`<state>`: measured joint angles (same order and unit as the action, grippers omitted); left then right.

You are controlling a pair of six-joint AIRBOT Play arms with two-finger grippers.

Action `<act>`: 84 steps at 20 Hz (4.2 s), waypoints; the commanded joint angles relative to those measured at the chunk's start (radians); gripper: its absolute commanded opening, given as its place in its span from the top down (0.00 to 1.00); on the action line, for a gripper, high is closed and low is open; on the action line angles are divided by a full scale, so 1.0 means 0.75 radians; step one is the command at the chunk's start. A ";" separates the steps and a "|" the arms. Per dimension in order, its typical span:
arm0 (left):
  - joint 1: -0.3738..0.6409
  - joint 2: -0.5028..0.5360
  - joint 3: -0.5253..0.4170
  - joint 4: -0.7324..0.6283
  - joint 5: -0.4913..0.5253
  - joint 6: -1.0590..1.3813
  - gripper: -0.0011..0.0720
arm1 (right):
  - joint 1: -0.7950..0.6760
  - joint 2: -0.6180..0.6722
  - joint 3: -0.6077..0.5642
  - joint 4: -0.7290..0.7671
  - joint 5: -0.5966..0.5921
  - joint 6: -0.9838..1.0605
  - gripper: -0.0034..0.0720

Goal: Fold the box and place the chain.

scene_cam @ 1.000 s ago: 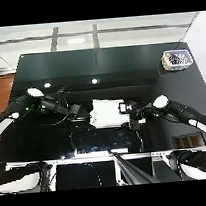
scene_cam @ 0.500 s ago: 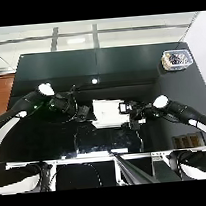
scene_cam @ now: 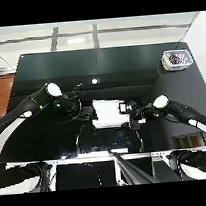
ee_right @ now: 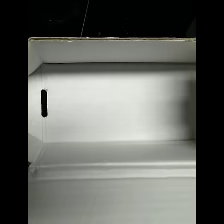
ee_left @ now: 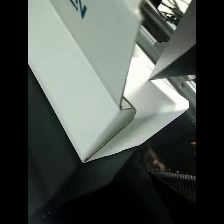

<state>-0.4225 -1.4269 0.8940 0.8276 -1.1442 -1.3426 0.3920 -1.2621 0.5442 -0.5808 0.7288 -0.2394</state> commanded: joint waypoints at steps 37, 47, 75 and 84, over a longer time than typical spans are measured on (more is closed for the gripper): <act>-0.528 0.008 0.186 0.937 0.125 -1.243 0.48 | 0.001 -0.001 -0.001 0.001 0.000 0.001 0.31; -0.606 0.044 0.185 1.086 0.049 -1.398 0.48 | 0.001 -0.001 -0.001 0.001 0.000 0.001 0.31; -0.604 -0.081 0.220 1.004 0.127 -1.465 0.95 | 0.001 -0.001 -0.001 0.001 0.000 0.000 0.31; -0.603 -0.083 0.220 0.982 0.124 -1.466 0.25 | 0.001 -0.001 -0.002 0.001 0.000 0.000 0.31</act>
<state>-0.8761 -1.4895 1.0580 1.5658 -1.0492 -2.4451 0.3920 -1.2625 0.5430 -0.5808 0.7284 -0.2394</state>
